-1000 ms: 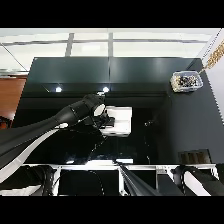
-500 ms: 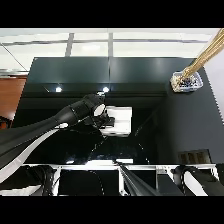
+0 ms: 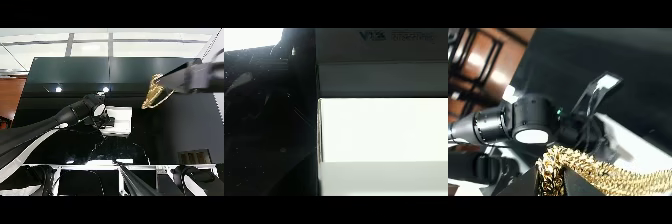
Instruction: Fold the box and place the chain.
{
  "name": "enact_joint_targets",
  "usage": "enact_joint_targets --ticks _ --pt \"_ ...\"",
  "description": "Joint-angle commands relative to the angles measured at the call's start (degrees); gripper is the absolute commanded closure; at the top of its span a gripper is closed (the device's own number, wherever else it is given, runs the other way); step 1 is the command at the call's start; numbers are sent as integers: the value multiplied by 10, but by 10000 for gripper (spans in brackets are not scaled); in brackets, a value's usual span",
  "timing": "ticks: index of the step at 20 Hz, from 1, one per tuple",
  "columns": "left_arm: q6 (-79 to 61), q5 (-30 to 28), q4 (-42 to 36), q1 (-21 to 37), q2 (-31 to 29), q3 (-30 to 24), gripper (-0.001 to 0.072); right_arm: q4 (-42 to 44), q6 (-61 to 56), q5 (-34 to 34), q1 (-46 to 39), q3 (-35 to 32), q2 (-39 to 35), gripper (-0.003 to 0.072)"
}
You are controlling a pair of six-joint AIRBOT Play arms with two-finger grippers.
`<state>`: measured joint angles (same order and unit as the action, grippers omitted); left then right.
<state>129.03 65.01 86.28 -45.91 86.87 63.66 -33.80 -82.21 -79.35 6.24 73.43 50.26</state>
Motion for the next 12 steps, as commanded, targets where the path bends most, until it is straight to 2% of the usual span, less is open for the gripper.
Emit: enact_joint_targets --ticks 1,8,12 --pt "0 0 0 0 0 0 683 5 11 83 62 -88 3 678" --pt "0 0 0 0 0 0 683 -2 26 170 114 -175 13 678" --pt "0 0 0 0 0 0 683 -24 25 198 142 -211 43 672"
